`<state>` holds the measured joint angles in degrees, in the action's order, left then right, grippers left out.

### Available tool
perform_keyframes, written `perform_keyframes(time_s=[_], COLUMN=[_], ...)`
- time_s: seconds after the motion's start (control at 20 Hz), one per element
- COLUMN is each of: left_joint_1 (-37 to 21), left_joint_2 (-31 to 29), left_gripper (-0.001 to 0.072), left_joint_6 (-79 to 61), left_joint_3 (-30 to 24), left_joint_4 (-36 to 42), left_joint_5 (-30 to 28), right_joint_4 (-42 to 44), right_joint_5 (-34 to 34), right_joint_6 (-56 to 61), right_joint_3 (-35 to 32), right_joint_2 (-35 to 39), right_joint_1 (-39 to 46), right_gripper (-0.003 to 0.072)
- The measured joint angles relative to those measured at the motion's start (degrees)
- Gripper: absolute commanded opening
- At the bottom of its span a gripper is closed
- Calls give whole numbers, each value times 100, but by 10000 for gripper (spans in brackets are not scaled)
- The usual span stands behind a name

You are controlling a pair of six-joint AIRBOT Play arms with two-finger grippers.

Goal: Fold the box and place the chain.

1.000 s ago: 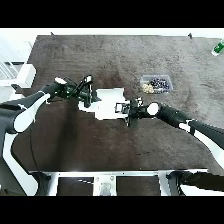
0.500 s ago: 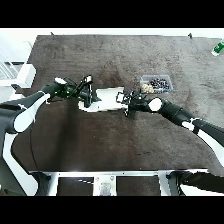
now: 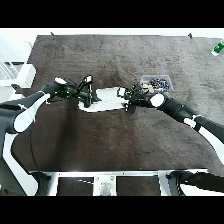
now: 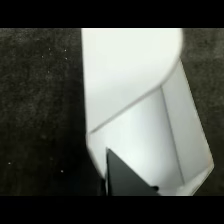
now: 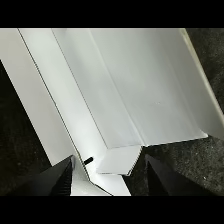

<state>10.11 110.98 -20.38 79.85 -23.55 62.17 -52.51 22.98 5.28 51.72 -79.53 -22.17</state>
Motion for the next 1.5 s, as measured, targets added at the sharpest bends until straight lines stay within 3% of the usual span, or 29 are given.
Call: perform_keyframes(time_s=[0.55,0.85,1.0,1.5], left_joint_1=[0,0,0,0], left_joint_2=[0,0,0,0], left_gripper=[23,23,23,23], left_joint_6=[0,0,0,-2], left_joint_3=[0,0,0,0], left_joint_4=[2,7,9,7], left_joint_5=[2,-2,-4,-2], right_joint_4=[1309,1475,1484,1493], right_joint_5=[1187,1685,1895,2524], right_joint_6=[-1298,-1534,-1596,-1777], right_joint_3=[505,844,973,1427], right_joint_2=[-470,-874,-990,-1375], right_joint_1=[625,859,1005,1189], right_gripper=[547,549,600,600])
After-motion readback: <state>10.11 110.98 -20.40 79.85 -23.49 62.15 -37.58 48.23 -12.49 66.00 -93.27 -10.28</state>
